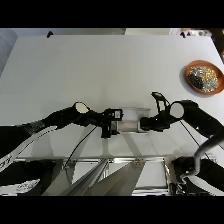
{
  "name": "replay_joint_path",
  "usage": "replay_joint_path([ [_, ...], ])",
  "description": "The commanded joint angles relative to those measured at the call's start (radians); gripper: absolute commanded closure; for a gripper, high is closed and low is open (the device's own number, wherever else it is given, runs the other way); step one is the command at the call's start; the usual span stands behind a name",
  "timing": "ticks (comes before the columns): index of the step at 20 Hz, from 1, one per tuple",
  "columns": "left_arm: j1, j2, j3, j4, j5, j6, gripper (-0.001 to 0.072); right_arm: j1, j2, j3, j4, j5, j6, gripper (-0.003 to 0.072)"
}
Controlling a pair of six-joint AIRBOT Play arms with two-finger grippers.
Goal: Fold the box and place the chain.
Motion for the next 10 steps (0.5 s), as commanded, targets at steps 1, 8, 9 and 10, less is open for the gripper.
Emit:
replay_joint_path([
  [1, 0.001, 0.0, 0.0, 0.0, 0.0, 0.0, 0.0436, 0.075, -0.014, 0.019, -0.081, -0.006, 0.172, 0.025],
  [8, 0.001, 0.0, 0.0, 0.0, 0.0, 0.0, 0.0436, 0.187, -0.078, 0.096, -0.221, 0.024, 0.336, 0.0254],
  [9, 0.001, 0.0, 0.0, 0.0, 0.0, 0.0, 0.0436, 0.197, -0.091, 0.096, -0.223, 0.024, 0.347, 0.0274],
  [10, 0.001, 0.0, 0.0, 0.0, 0.0, 0.0, 0.0436, 0.209, -0.104, 0.096, -0.225, 0.023, 0.351, 0.0298],
])
